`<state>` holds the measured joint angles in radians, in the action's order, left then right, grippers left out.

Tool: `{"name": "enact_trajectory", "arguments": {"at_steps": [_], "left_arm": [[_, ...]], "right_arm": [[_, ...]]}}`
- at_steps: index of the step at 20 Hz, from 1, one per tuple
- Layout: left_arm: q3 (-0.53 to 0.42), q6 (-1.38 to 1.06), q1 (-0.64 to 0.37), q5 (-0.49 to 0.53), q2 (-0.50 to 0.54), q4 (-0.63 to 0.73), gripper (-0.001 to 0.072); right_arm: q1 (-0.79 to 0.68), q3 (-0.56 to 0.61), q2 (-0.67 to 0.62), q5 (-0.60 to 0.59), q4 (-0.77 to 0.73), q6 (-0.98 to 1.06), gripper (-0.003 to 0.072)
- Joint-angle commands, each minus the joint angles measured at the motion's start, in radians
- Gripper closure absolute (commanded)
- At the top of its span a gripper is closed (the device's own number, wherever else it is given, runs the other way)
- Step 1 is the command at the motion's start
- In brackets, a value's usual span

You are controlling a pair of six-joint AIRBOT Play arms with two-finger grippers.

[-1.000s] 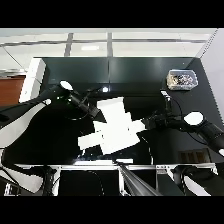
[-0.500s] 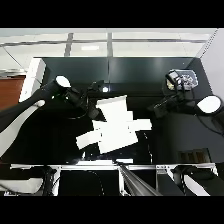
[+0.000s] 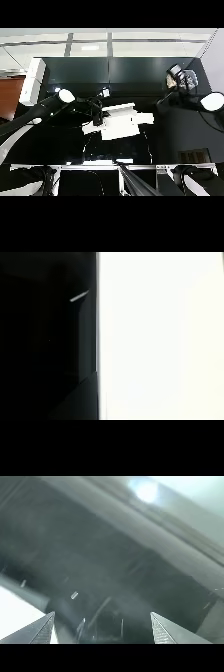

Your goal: Fold the box and place the chain.

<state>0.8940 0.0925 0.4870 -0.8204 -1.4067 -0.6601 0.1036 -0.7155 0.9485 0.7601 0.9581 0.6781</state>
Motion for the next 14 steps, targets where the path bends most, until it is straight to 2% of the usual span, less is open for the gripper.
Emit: {"name": "enact_trajectory", "arguments": {"at_steps": [1, 3, 8, 12, 14], "left_arm": [[0.030, -0.063, 0.006, 0.021, -0.063, -0.019, 0.0683], [0.037, -0.064, 0.006, 0.002, -0.087, -0.021, 0.0683], [0.037, -0.064, 0.006, 0.000, -0.092, -0.021, 0.0683], [0.037, -0.064, 0.006, 0.000, -0.092, -0.021, 0.0683], [0.037, -0.064, 0.006, 0.001, -0.092, -0.021, 0.0683]], "right_arm": [[0.050, 0.103, 0.000, 0.058, -0.016, -0.171, 0.0007], [0.094, 0.155, 0.002, 0.048, -0.021, -0.236, -0.0030], [0.180, 0.212, 0.007, 0.045, -0.023, -0.527, -0.0020], [0.233, 0.218, 0.041, 0.070, -0.024, -0.588, -0.0020], [0.283, 0.219, 0.070, 0.027, -0.071, -0.597, -0.0020]]}}
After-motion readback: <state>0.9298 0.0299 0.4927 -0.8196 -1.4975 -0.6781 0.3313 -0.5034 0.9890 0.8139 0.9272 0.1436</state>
